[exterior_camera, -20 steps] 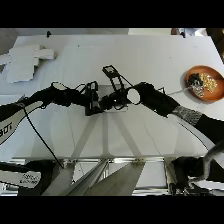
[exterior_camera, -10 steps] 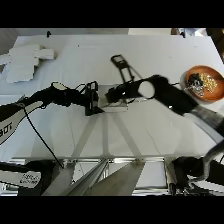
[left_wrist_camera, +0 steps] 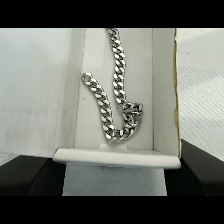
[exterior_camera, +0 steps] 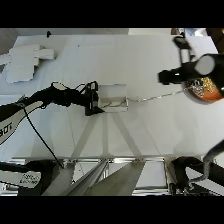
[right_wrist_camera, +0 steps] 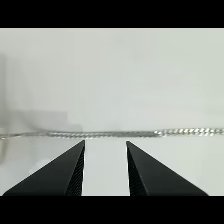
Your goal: Fold the box and place the chain.
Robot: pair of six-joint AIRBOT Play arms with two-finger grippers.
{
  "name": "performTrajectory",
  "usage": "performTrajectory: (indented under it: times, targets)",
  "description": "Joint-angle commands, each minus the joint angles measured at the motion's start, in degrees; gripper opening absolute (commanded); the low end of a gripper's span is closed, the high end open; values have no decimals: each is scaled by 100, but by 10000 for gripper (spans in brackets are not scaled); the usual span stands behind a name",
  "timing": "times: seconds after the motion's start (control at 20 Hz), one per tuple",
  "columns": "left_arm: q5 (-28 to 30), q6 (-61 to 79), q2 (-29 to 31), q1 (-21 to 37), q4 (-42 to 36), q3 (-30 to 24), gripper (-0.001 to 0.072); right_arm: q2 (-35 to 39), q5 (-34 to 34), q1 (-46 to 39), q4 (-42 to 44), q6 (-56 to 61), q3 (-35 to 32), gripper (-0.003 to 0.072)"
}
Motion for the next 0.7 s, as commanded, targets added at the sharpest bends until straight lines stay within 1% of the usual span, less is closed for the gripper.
performTrajectory:
  times: [0.0,0.1,0.2,0.4,0.5,0.55,0.6,0.65]
  targets:
    - [2,2,4,0,0,4,566,9,155,-1233,-212,24,2,288]
    - [2,2,4,-2,2,4,566,-63,116,-1853,-247,17,2,288]
    - [0,2,4,0,0,4,566,-236,-50,-2302,-442,20,2,289]
    - [0,2,4,0,0,4,566,-820,-153,-2664,-605,83,2,297]
    - [0,2,4,0,0,4,566,-1113,-385,-2785,-800,654,2,300]
    - [0,2,4,0,0,4,566,-1196,-511,-2806,-807,844,2,324]
    - [2,2,4,0,0,4,566,-1244,-656,-2806,-811,911,2,392]
    - [0,2,4,0,0,4,566,-1294,-802,-2804,-809,964,2,409]
